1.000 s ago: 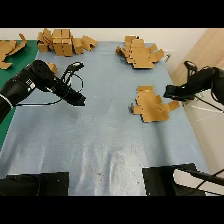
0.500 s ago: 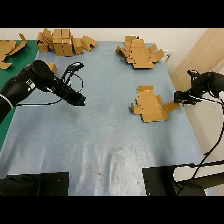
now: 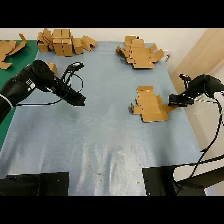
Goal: Fold the box.
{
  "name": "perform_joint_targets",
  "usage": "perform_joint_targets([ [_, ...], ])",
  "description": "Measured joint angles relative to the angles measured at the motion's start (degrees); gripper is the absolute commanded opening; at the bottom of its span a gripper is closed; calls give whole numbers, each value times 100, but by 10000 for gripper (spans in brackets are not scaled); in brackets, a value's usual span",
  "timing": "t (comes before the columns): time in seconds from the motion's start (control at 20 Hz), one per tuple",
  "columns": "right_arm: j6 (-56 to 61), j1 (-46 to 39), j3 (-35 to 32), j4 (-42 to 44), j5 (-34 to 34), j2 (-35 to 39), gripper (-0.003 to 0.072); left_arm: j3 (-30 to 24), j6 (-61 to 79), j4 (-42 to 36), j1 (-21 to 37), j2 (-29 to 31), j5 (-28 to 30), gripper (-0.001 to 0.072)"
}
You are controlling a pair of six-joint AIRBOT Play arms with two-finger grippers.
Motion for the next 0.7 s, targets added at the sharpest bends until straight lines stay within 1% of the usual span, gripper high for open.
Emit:
perform_joint_targets([
  [0.05,-24,0,0,42,-37,-9,279,0,0,0,0,0,0,10],
  [0.2,-68,2,2,101,-111,-59,278,0,2,0,0,0,0,11],
  [0.25,-83,2,2,111,-127,-72,218,0,2,0,0,0,0,11],
  [0.3,-87,2,2,125,-151,-87,141,0,0,0,0,0,0,11],
  [0.35,-90,2,2,129,-157,-98,38,0,2,0,0,0,0,11],
  [0.4,-101,2,2,133,-199,-107,8,0,0,0,0,0,0,10],
  [0.55,-184,2,2,308,-352,-118,7,0,0,2,0,0,0,11],
  [0.65,-302,-2,2,791,-542,-120,6,0,0,0,0,0,0,11],
  [0.7,-389,7,0,1202,-649,-120,6,0,0,0,0,0,0,11],
])
